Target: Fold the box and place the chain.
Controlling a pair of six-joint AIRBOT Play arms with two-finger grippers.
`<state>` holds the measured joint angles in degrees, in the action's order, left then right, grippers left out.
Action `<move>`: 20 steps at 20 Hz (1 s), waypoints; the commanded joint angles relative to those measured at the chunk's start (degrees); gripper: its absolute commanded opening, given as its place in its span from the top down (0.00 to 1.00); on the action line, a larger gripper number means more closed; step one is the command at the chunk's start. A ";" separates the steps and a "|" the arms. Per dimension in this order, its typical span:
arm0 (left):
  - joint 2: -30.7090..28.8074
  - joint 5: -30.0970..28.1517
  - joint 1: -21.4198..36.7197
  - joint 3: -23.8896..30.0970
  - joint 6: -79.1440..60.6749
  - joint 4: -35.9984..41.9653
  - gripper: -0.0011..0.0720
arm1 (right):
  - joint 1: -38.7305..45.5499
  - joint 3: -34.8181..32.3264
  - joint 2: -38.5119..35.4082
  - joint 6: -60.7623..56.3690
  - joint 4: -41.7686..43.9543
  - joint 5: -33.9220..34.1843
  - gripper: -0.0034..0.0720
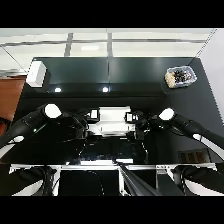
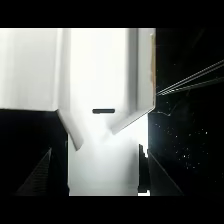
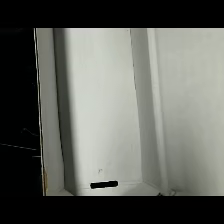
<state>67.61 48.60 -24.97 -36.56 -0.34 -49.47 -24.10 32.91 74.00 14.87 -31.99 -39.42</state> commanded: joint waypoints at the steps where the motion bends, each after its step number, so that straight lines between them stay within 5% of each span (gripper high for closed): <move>1: 1.49 -0.42 -1.25 0.11 -2.34 3.04 0.30 | -0.04 0.04 0.02 -0.04 0.02 0.00 0.88; 3: 1.86 -0.61 -1.33 0.11 -2.78 5.33 0.62 | -0.04 0.04 0.02 -0.04 0.02 0.00 0.88; 4: 1.97 -0.61 -1.33 0.11 -3.43 6.14 0.68 | -0.04 0.02 0.02 -0.04 0.02 0.02 0.88; 12: 4.24 -6.60 -4.57 0.13 -3.39 15.87 0.69 | -0.04 0.04 0.02 -0.04 0.02 0.02 0.88; 16: 5.73 -4.98 -5.73 0.15 -2.19 17.35 0.69 | -0.04 0.04 0.02 -0.04 0.02 0.02 0.88; 18: 6.16 -4.79 -5.70 0.15 -0.70 17.11 0.90 | -0.04 0.04 0.02 -0.04 0.02 0.02 0.88; 20: 6.19 -4.92 -5.73 0.15 -0.72 17.11 0.85 | -0.04 0.04 0.02 -0.07 0.02 0.02 0.88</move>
<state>73.38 43.57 -30.48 -36.42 -1.96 -32.80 -24.10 32.91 74.00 14.94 -32.01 -39.38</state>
